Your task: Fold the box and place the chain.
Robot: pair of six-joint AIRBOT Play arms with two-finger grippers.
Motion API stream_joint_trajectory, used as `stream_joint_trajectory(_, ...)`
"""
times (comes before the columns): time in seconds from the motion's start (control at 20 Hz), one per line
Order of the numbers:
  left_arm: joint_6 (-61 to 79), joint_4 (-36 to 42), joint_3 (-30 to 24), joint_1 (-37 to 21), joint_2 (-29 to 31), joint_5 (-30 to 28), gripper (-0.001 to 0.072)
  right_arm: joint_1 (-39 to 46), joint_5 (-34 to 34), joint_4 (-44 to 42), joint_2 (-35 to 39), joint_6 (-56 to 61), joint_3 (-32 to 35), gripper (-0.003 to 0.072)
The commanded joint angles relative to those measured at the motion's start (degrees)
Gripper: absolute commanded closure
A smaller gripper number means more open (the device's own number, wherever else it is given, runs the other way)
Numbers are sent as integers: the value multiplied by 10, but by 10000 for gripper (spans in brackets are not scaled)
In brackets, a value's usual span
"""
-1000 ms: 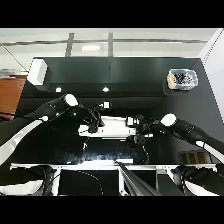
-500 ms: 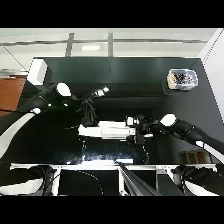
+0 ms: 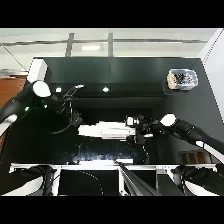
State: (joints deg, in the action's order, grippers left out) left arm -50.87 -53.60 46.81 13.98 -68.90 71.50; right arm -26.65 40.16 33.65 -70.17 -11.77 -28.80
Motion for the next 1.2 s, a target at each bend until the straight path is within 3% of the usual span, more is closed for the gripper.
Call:
stream_joint_trajectory(0.0,24,201,-132,-5,106,-66,679,0,0,0,0,0,0,214)
stream_joint_trajectory(0.2,64,309,-216,15,116,-97,678,0,0,0,0,0,0,213)
stream_joint_trajectory(0.5,211,536,-226,149,79,-319,678,0,0,0,0,0,0,213)
stream_joint_trajectory(0.7,418,722,-226,162,76,-415,677,0,0,0,0,0,0,214)
stream_joint_trajectory(0.8,437,736,-226,162,66,-447,677,0,0,0,0,0,0,214)
stream_joint_trajectory(1.05,444,734,-222,164,-2,-447,679,0,0,0,0,0,0,214)
stream_joint_trajectory(1.15,436,694,-203,166,-25,-447,680,0,0,0,0,0,0,213)
